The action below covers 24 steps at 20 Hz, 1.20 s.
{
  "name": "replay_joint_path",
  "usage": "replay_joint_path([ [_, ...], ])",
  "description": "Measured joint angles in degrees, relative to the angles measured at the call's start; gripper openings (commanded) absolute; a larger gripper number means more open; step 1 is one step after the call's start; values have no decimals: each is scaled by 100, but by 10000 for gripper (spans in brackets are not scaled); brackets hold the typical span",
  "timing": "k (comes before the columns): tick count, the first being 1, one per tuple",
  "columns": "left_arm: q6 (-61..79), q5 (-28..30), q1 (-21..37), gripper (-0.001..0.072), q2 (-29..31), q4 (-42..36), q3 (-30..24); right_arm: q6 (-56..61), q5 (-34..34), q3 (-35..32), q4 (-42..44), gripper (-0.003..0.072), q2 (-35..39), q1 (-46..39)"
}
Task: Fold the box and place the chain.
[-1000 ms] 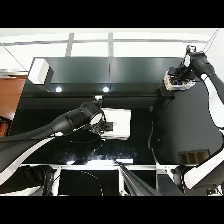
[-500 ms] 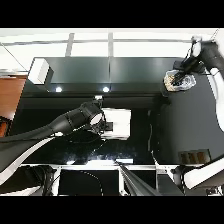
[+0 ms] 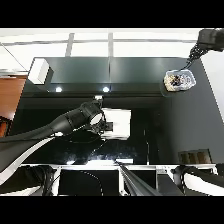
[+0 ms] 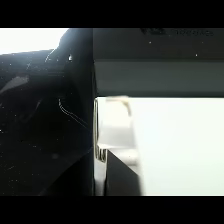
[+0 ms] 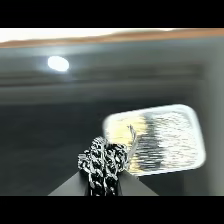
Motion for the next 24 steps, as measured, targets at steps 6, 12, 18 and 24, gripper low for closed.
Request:
replay_joint_path([
  [6,0,0,0,26,0,0,-2,-575,433,-1451,1320,8,1622,278],
  [12,-2,0,0,25,0,0,0,-804,732,-2347,2577,8,2173,1139],
  [18,0,0,0,25,0,0,0,-538,433,-2494,2879,8,2227,2374],
  [24,-2,2,0,26,0,2,0,-459,-24,-2516,2931,8,2026,2813],
])
